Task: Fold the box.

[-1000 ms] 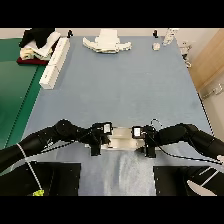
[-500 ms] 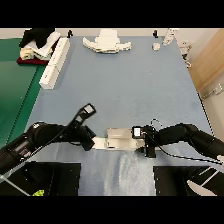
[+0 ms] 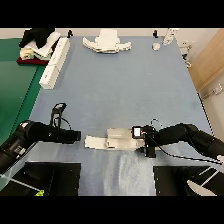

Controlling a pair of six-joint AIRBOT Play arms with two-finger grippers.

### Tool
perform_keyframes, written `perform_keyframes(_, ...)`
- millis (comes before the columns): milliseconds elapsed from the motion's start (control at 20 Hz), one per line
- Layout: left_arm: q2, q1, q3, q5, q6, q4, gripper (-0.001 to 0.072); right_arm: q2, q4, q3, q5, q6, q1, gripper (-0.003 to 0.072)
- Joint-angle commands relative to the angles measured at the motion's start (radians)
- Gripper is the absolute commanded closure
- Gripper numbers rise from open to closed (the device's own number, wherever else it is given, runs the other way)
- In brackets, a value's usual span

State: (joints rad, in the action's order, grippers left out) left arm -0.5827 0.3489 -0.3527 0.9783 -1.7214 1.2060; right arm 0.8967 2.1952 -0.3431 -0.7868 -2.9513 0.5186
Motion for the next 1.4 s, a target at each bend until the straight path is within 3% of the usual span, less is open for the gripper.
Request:
perform_keyframes(0, -0.124, -0.024, 0.027, -0.061, 0.077, -0.197, 0.0696, 0.000, 0.000, 0.000, 0.000, 0.000, 0.001, 0.0240)
perform_keyframes(150, -0.250, -0.024, 0.029, -0.123, 0.264, -0.420, 0.0697, 0.000, 0.000, 0.000, 0.000, 0.000, 0.001, 0.0240)
perform_keyframes(350, -0.343, -0.016, 0.029, -0.111, 0.418, -0.584, 0.0697, 0.000, 0.000, 0.000, 0.000, 0.000, 0.001, 0.0240)
perform_keyframes(700, -0.244, 0.032, 0.020, -0.090, 0.428, -0.646, 0.0694, 0.000, 0.000, 0.000, 0.000, 0.000, 0.001, 0.0240)
perform_keyframes(750, -0.228, 0.032, 0.020, -0.080, 0.428, -0.647, 0.0647, 0.000, 0.000, 0.000, 0.000, 0.000, 0.001, 0.0240)
perform_keyframes(800, -0.215, 0.032, 0.020, -0.076, 0.427, -0.647, 0.0355, 0.000, 0.000, 0.000, 0.000, 0.000, 0.001, 0.0240)
perform_keyframes(850, -0.206, 0.032, 0.020, -0.077, 0.423, -0.649, 0.0165, 0.000, 0.000, 0.000, 0.000, 0.000, 0.001, 0.0240)
perform_keyframes(950, -0.200, 0.032, 0.021, -0.077, 0.423, -0.666, 0.0197, 0.000, 0.000, 0.000, 0.000, 0.000, 0.001, 0.0240)
perform_keyframes(1350, -0.210, 0.060, 0.021, -0.139, 0.465, -0.727, 0.0196, 0.000, 0.000, 0.000, 0.000, 0.000, 0.001, 0.0240)
